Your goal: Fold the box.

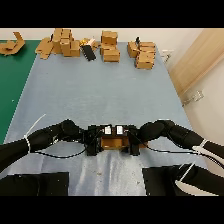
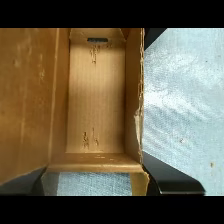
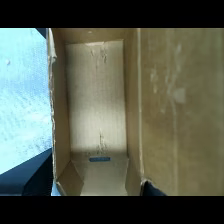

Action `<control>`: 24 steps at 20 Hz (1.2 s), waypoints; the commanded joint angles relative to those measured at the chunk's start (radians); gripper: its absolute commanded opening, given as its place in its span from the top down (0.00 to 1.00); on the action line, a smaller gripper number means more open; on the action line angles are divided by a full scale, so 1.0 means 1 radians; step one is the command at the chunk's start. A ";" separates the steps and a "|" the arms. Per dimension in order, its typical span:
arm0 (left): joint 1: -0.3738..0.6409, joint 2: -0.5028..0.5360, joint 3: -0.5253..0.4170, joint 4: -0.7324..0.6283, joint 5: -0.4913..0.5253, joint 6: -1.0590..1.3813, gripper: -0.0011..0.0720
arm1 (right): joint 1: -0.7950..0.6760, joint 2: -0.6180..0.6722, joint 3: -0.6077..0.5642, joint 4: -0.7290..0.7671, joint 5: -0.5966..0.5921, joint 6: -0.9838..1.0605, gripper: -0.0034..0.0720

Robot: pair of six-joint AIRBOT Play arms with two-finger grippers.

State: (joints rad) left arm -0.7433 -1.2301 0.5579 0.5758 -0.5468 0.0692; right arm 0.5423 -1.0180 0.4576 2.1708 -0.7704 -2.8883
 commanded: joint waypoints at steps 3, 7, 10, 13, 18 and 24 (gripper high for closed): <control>0.001 0.000 0.000 0.004 -0.003 0.002 0.35 | -0.002 0.018 0.019 -0.050 -0.067 0.001 0.00; 0.001 0.000 0.000 0.004 -0.003 0.002 0.35 | -0.014 0.025 0.019 -0.110 -0.110 0.068 0.00; 0.001 0.000 0.000 0.003 -0.003 0.002 0.35 | -0.019 0.071 0.019 -0.244 -0.112 0.237 0.00; 0.001 0.000 0.000 0.004 -0.003 0.002 0.35 | -0.019 0.161 0.019 -0.341 -0.165 0.345 0.00; 0.001 0.000 0.000 0.004 -0.003 0.002 0.35 | -0.019 0.420 0.027 -0.298 -0.292 0.478 0.00; 0.001 0.000 0.000 0.004 -0.003 0.002 0.35 | -0.019 0.682 0.027 0.046 -0.409 0.992 0.05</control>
State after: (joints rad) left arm -0.7429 -1.2308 0.5579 0.5793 -0.5499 0.0708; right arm 0.5236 -0.4473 0.4839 2.0758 -1.1294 -2.1925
